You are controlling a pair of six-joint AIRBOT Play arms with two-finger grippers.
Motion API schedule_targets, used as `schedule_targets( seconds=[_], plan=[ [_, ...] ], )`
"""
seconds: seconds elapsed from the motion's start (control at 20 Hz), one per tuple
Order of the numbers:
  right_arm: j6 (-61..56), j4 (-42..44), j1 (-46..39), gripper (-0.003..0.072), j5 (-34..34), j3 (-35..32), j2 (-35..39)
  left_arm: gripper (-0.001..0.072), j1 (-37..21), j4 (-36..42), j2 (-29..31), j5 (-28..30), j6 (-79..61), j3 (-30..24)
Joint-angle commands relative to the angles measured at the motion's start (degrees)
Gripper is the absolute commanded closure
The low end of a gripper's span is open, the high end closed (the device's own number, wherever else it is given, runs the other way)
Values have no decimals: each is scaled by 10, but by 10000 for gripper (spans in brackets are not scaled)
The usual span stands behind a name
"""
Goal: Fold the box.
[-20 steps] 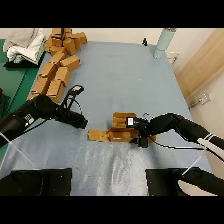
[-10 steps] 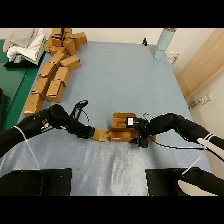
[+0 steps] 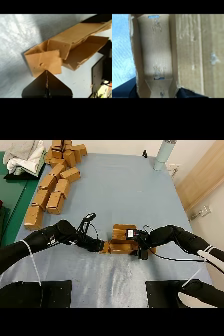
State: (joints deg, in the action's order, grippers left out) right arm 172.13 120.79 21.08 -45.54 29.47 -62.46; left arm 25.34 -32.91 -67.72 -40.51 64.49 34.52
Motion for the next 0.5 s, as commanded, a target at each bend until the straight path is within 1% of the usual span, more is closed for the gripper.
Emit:
schedule_targets(
  seconds=[0.0, 0.15, 0.25, 0.35, 0.45],
  plan=[
    [0, 0, 0, 199, 0, 0, 0, 700, 7, 33, 4, 10, -26, 1],
    [0, 0, 0, 199, 0, 0, 0, 700, -2, 16, 12, 4, -25, 1],
    [0, 0, 0, 198, 0, 0, 0, 700, -23, -8, 20, -6, -11, 0],
    [0, 0, 0, 198, 0, 0, 0, 700, -49, -7, 30, 3, -6, 2],
    [0, 0, 0, 199, 0, 0, 0, 700, -44, -7, 35, 11, -50, 18]
  ],
)
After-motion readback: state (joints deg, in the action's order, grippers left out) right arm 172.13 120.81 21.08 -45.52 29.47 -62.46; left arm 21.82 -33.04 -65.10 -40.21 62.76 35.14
